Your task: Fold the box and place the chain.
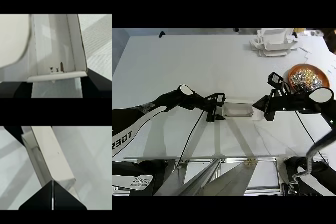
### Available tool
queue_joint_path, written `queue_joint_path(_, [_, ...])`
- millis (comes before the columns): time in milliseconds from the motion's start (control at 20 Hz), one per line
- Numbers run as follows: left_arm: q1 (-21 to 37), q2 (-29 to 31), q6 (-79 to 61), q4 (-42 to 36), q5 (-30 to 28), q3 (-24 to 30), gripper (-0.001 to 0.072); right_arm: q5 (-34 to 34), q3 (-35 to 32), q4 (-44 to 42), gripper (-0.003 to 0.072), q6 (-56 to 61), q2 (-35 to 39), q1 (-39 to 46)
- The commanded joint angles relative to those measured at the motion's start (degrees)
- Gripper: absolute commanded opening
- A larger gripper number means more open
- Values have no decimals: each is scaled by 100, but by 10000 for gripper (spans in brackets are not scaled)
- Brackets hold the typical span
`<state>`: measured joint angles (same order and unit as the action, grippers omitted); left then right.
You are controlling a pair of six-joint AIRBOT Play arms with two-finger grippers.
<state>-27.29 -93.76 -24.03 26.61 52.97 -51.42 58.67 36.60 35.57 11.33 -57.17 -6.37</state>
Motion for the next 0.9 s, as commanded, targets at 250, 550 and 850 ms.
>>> queue_joint_path(250, [7,2,2,-2,-4,-7,251,-1801,2,-901,15,-90,-699,-481])
queue_joint_path(550, [7,2,2,-2,-4,-7,251,-2330,2,-597,16,247,-1342,-481])
queue_joint_path(850, [7,2,2,-2,-4,-7,251,-2179,28,-334,16,516,-1580,-481])
